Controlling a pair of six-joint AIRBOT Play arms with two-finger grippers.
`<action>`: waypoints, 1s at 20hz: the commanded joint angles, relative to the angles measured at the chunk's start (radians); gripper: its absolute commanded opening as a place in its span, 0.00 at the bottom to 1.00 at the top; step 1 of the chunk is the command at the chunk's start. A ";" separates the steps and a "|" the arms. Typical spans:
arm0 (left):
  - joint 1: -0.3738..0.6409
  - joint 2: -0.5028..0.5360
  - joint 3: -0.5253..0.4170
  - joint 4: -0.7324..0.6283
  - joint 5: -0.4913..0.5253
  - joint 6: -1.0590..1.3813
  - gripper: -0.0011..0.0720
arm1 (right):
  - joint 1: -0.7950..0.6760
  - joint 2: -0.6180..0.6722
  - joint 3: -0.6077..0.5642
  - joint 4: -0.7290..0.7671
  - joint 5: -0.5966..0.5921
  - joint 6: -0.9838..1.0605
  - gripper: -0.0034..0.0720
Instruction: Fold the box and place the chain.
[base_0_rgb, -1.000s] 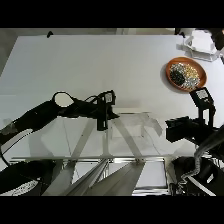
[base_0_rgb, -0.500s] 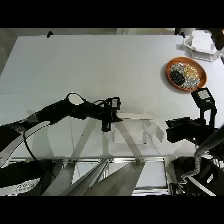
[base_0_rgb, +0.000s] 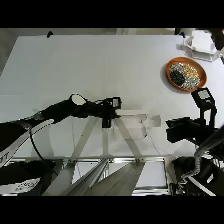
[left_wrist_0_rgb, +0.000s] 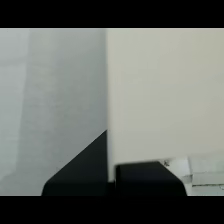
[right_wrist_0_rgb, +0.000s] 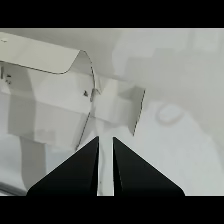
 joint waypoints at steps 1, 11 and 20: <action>-0.001 -0.024 0.000 0.004 0.003 0.003 0.02 | 0.000 0.001 0.001 -0.001 0.000 0.001 0.18; -0.001 -0.036 0.000 -0.024 -0.062 0.138 0.02 | 0.000 0.001 0.001 -0.002 -0.001 0.001 0.18; 0.033 -0.071 0.111 0.137 -0.200 0.070 0.02 | 0.000 0.000 0.001 -0.002 -0.002 0.001 0.18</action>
